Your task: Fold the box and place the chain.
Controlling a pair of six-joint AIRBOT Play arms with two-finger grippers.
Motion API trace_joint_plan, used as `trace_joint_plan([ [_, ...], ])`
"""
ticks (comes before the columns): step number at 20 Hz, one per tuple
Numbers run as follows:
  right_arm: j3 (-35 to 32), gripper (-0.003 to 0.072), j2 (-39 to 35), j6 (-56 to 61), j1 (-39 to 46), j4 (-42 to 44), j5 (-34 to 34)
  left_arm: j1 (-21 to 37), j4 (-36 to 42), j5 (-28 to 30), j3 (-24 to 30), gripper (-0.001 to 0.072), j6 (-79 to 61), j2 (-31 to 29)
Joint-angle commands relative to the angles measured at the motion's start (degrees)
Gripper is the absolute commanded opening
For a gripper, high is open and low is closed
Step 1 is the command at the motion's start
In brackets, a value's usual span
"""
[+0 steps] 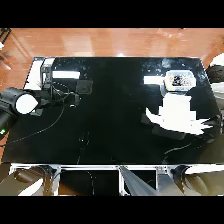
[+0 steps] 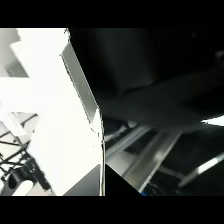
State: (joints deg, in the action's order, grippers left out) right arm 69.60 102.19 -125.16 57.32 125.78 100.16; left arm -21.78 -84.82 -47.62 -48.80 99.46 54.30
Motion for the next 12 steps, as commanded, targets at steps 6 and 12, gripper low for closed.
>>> trace_joint_plan([
  [6, -8.57, 0.0019, -7.89, -1.7, -9.51, 7.28, -5.42, -0.11, 0.04, -0.04, 0.0, 0.0629, -0.02, 0.02],
  [12, -18.36, 0.0019, -20.0, -0.37, -26.99, 11.87, -14.51, -0.24, 1.49, -0.39, 0.02, 0.0628, -0.02, 0.24],
])
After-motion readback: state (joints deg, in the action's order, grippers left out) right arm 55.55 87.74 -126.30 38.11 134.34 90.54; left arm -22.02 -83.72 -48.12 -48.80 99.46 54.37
